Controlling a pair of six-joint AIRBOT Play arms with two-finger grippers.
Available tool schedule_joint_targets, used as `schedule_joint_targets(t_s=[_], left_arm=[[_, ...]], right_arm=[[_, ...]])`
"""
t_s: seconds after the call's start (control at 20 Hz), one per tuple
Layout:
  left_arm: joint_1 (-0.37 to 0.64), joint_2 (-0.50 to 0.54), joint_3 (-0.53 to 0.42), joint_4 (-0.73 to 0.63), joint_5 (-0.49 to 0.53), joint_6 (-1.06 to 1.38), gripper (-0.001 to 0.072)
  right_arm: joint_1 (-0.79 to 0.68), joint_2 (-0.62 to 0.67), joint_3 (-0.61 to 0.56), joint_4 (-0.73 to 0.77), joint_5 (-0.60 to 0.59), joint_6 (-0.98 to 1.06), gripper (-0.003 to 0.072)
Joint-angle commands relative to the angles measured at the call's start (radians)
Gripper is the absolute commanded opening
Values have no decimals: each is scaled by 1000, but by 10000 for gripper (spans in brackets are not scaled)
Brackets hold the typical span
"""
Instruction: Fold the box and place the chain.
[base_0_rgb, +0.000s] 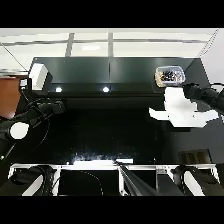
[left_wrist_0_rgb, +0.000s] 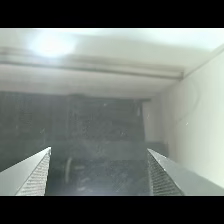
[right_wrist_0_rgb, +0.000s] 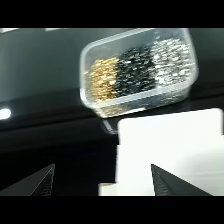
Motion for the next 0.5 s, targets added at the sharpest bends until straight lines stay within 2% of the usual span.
schedule_joint_targets(t_s=[0.0,0.05,0.1,0.2,0.3,0.35,0.45], left_arm=[[-4,-7,2,-89,43,-1,705],[-12,-7,2,-98,42,-1,705],[-21,-7,2,-97,37,0,705],[-37,-8,2,-97,21,0,705],[-47,-8,2,-98,11,0,705],[-51,-8,2,-97,13,0,705],[-50,-10,2,-97,15,1,705]], right_arm=[[-114,-67,26,-337,-106,261,720],[-206,-112,72,-420,-79,392,720],[-322,-171,142,-436,-13,480,720],[-508,-298,269,-407,154,472,720],[-661,-436,386,-402,396,359,720],[-717,-493,426,-353,502,228,720],[-808,-587,476,-161,676,-39,720]])
